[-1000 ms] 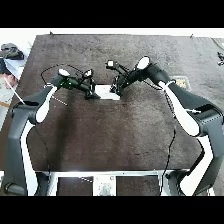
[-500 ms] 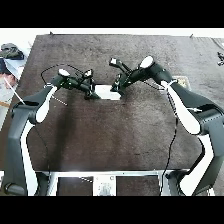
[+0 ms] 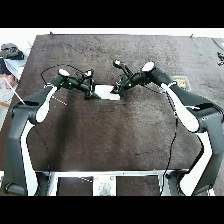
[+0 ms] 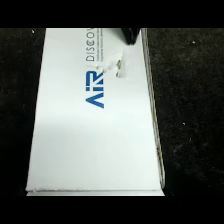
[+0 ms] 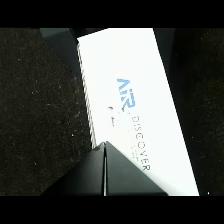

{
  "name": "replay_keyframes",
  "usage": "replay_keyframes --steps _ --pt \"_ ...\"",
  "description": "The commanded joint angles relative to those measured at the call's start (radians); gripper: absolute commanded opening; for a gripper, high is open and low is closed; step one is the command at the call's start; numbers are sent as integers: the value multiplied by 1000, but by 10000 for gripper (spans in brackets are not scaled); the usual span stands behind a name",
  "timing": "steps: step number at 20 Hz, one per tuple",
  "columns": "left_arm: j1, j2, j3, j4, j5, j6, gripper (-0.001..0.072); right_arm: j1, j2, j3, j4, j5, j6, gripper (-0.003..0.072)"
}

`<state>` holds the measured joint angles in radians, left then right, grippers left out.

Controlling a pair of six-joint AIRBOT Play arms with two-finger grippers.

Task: Fold the box and place the chain.

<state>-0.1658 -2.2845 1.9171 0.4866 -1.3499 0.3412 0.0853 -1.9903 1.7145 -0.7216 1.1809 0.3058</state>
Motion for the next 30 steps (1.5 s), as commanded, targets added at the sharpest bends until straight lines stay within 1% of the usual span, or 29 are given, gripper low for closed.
replay_keyframes --steps 1,3,6,8,10,11,12,13,16,17,20,22,24,25,28,30 --pt "1 0 0 -1 0 0 347 -1 -3 -31 -61 -22 5 -13" --pt "1 0 0 -1 0 0 347 -1 37 -26 -14 -26 4 -13" --pt "1 0 0 0 0 0 347 -3 160 -26 98 -28 3 -14" --pt "1 0 0 -1 0 0 348 -3 278 -41 133 -32 29 -15" --pt "1 0 0 -1 0 0 348 -3 433 -111 135 -72 63 -15" --pt "1 0 0 0 0 0 347 -3 515 -171 135 -111 70 -15" --pt "1 0 0 0 0 0 347 -3 614 -259 135 -180 69 -16" --pt "1 0 0 0 0 0 347 -3 712 -361 135 -274 70 -15" --pt "1 0 0 0 0 0 347 -2 1036 -753 153 -637 70 -15" --pt "1 0 0 0 0 0 347 -2 1135 -882 154 -736 74 -14" --pt "1 0 0 -1 1 0 347 -2 1379 -1188 154 -937 111 -14" --pt "1 0 0 -1 8 0 347 -2 1498 -1336 154 -1025 111 -14" --pt "1 0 0 -1 6 0 347 -2 1574 -1424 154 -1073 111 -14" --pt "1 0 0 -2 6 0 347 -2 1601 -1445 154 -1075 111 -14" --pt "1 0 0 -7 10 1 346 -2 1632 -1457 143 -1077 110 -14" --pt "-1 0 0 -72 24 -1 347 -2 1632 -1457 143 -1077 110 -14"
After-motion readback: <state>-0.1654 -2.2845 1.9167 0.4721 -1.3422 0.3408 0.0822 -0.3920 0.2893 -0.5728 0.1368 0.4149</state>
